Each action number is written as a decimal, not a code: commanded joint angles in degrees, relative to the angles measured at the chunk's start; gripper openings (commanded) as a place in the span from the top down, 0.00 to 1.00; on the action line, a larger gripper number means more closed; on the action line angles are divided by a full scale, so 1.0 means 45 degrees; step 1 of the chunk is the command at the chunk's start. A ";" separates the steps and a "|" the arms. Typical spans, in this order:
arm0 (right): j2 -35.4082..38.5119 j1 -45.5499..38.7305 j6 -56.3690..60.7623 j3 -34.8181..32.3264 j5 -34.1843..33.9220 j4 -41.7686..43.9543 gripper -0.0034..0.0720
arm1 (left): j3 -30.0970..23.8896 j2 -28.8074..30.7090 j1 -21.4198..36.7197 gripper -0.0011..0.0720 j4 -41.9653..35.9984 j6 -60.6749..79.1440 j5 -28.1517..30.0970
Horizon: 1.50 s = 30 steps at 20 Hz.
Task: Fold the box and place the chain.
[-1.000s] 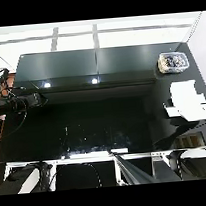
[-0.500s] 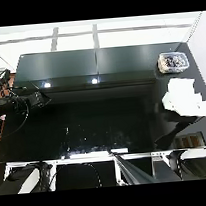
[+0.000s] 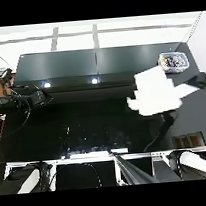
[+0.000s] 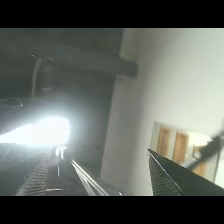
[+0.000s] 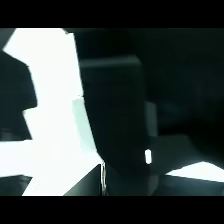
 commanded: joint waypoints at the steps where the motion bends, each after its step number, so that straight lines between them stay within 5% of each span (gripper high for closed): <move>1: 0.2613 0.3070 0.0282 -0.3376 -0.3050 0.2356 0.94 | -0.0092 -0.0529 -0.1185 0.03 -0.1588 0.1321 0.0325; 5: 0.3512 0.7465 0.0413 -0.6951 -0.8136 0.5566 0.94 | 0.0063 -0.2628 -0.3177 0.03 -0.4250 0.3254 0.2006; 10: 0.3507 1.0622 0.0690 -0.7572 -0.9554 0.6212 0.94 | 0.1156 -0.6615 -0.2953 0.03 -0.9301 0.7985 -0.0262; 17: 0.3507 1.1278 0.0797 -0.7572 -0.9549 0.6256 0.94 | 0.3327 -0.9743 -0.3677 0.03 -0.6878 0.7956 -0.2278; 26: 0.3507 1.1278 0.0801 -0.7572 -0.9559 0.6373 0.94 | 0.4012 -1.0035 -0.3162 0.03 -0.4643 0.7499 -0.3026; 30: 0.3507 1.1278 0.0797 -0.7572 -0.9573 0.6368 0.94 | 0.4022 -1.0588 -0.3366 0.05 -0.7723 0.9534 -0.4522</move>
